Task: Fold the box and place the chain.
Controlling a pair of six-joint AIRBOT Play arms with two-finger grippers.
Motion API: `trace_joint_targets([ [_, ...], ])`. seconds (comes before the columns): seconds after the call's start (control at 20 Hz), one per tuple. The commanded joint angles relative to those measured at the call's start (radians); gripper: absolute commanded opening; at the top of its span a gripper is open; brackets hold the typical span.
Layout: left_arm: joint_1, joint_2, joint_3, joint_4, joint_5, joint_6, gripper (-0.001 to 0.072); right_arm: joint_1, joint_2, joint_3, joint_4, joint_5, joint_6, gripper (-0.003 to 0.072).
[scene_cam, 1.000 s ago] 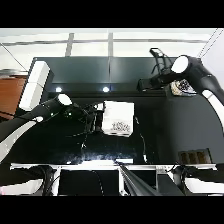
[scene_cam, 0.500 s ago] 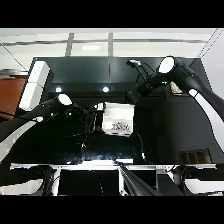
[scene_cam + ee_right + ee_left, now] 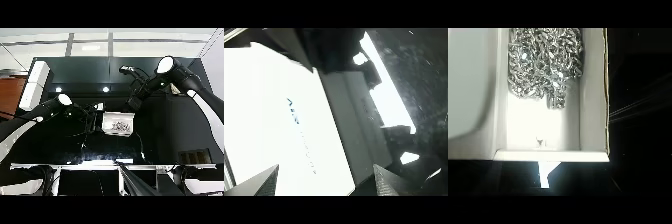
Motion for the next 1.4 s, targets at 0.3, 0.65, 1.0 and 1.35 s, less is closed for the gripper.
trace_joint_targets([
  [0.3,0.000,0.000,0.000,0.000,0.000,0.000,0.0402,0.015,0.009,0.000,0.000,0.089,-0.130,0.0711],
  [0.65,0.000,0.000,0.000,0.000,0.000,0.000,0.0402,0.042,0.068,-0.012,-0.048,0.064,-0.110,0.0712],
  [1.0,0.000,0.000,0.000,0.000,0.000,0.000,0.0403,0.042,0.119,-0.093,-0.052,-0.025,-0.111,0.0712],
  [1.35,0.000,0.000,0.000,0.000,0.002,0.000,0.0403,0.098,0.119,-0.114,-0.127,-0.026,-0.106,0.0712],
])
